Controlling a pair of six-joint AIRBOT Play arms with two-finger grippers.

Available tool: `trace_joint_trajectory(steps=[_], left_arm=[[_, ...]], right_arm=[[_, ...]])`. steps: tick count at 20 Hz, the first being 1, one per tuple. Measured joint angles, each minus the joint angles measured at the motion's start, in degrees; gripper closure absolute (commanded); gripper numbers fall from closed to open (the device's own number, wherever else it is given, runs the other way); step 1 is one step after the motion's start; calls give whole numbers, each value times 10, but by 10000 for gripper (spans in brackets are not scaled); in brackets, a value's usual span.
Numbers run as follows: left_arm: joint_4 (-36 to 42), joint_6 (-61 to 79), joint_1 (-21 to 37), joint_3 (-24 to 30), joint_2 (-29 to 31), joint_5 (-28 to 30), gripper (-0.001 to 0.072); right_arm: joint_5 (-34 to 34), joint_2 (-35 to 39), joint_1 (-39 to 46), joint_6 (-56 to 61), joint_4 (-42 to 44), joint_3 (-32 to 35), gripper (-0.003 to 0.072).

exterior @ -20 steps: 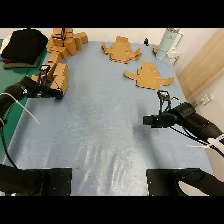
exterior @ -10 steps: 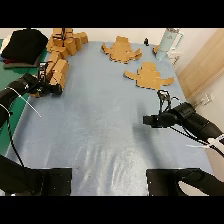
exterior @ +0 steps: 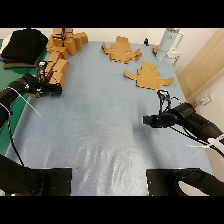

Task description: Fold the box.

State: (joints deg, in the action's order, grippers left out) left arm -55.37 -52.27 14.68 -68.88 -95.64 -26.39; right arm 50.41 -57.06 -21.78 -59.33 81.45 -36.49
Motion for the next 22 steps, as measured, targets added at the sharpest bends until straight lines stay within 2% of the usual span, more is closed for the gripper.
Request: trace_joint_trajectory(steps=[5, 8, 12, 13, 14, 15, 18, 22], left_arm=[[-2, -7, 5, -4, 14, -30, 3], [-17, -16, 19, -18, 43, -95, 3], [-35, -37, 45, -40, 112, -205, 4], [-36, -40, 50, -43, 132, -228, 106], [-36, -43, 52, -46, 152, -250, 492], [-30, -44, 53, -48, 170, -270, 694], [8, -43, 43, -50, 211, -334, 697], [33, -53, -17, -28, 241, -388, 699]], right_arm=[[0, 0, 0, 0, 7, 0, 680], [0, 0, 0, 0, 9, 0, 680], [5, 0, 0, -3, 18, 0, 680], [5, 0, 0, -7, 22, 0, 680], [5, 0, 0, -12, 28, -1, 680], [7, -1, 0, -16, 33, -3, 680], [10, -11, 0, -32, 57, -27, 680], [36, -59, 0, -54, 75, -106, 680]])
